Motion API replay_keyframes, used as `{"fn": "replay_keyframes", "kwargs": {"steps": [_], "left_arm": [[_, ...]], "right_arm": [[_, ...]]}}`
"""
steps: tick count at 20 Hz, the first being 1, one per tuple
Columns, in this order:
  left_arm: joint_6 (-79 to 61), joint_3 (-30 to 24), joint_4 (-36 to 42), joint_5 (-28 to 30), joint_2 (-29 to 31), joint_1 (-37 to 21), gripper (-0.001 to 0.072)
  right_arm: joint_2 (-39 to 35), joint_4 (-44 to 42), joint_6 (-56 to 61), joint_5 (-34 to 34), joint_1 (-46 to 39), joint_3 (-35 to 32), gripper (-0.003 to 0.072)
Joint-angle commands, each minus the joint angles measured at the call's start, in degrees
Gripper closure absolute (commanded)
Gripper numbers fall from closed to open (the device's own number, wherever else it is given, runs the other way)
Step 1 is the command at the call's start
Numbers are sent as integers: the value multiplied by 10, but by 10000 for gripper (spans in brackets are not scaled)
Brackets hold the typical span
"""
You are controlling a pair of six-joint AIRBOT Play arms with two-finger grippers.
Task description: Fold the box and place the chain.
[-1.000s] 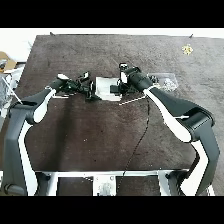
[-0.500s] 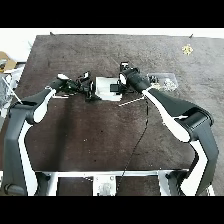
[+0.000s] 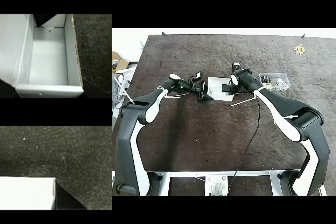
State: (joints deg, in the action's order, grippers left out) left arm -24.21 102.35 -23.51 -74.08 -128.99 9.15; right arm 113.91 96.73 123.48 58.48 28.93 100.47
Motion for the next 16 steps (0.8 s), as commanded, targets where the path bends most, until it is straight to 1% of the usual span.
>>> {"fn": "replay_keyframes", "kwargs": {"steps": [1, 4, 5, 6, 7, 9, 12, 14, 16], "left_arm": [[-1, 0, 0, 0, 0, 0, 425], [-1, 0, 0, 0, 0, 0, 425], [-1, 0, 0, 0, 0, 0, 425], [-1, 0, 0, 0, 0, 0, 425], [-1, 0, 0, 0, 0, 0, 425], [-1, 0, 0, 0, 0, 0, 425], [-1, 0, 0, 0, 0, 0, 426], [-1, 0, 0, 0, 0, 0, 425], [-1, 0, 0, 0, 0, 0, 425]], "right_arm": [[0, 1, 0, -4, 0, 0, 670], [0, 1, 0, -5, 0, 0, 668], [-1, -1, 0, -5, 0, 0, 648], [-3, -6, 0, -5, -1, 0, 454], [-7, -11, -4, -7, -1, 0, 334], [-18, -25, -21, -6, -3, 0, 334], [-33, -76, -63, -1, -18, 0, 332], [-41, -96, -88, 21, -30, 0, 332], [-50, -96, -109, 46, -43, 0, 332]]}}
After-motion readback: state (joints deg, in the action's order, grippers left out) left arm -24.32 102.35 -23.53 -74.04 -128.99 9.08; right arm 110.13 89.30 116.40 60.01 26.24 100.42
